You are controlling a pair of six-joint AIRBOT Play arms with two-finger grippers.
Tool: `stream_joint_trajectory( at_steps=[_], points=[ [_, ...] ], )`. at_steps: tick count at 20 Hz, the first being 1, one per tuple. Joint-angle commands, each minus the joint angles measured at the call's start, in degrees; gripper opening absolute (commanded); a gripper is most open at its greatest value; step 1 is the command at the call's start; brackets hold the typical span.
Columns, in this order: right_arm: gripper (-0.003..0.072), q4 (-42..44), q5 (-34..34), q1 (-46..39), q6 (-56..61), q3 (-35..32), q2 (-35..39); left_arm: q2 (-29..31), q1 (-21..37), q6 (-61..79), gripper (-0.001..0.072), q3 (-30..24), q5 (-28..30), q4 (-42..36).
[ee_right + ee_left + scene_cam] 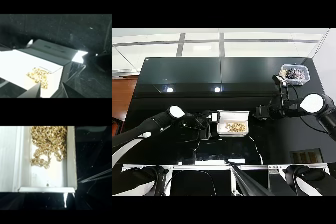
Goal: Fold the box and place the chain.
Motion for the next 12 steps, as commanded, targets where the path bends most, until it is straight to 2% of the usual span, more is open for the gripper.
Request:
stream_joint_trajectory(
  at_steps=[1, 3, 4, 5, 6, 7, 8, 12],
  points=[
    [0.0313, 0.0, 0.0, 0.0, 0.0, 0.0, 0.0, 0.0, -0.5, 0.7, 0.0707, 0.1, -0.2, -1.1],
    [0.0313, 0.0, 0.0, 0.0, 0.0, 0.0, 0.0, -0.1, -0.5, 0.7, 0.0699, 0.1, -0.2, -1.1],
    [0.0313, 0.0, 0.0, 0.0, 0.0, 0.0, 0.0, -0.1, -0.5, 0.7, 0.067, 0.1, -0.1, -1.1],
    [0.0313, 0.0, 0.0, 0.0, 0.0, 0.0, 0.0, -0.1, -0.5, 0.6, 0.0607, 0.1, 0.2, -1.1],
    [0.0313, 0.0, 0.0, 0.0, 0.0, 0.0, 0.0, -0.1, -0.6, 0.4, 0.0443, 0.1, 0.6, -1.2],
    [0.0313, 0.0, 0.0, 0.0, 0.0, 0.0, 0.0, -0.1, -0.6, 0.4, 0.0316, 0.1, 0.6, -1.2],
    [0.0313, -0.2, -0.1, 0.0, -0.2, 0.0, 0.0, -0.1, -0.6, 0.4, 0.0274, 0.1, 0.6, -1.2],
    [0.0313, -0.3, -3.8, -2.3, -1.6, 1.1, 0.0, -0.1, -0.6, 0.4, 0.0275, 0.1, 0.6, -1.2]
  ],
)
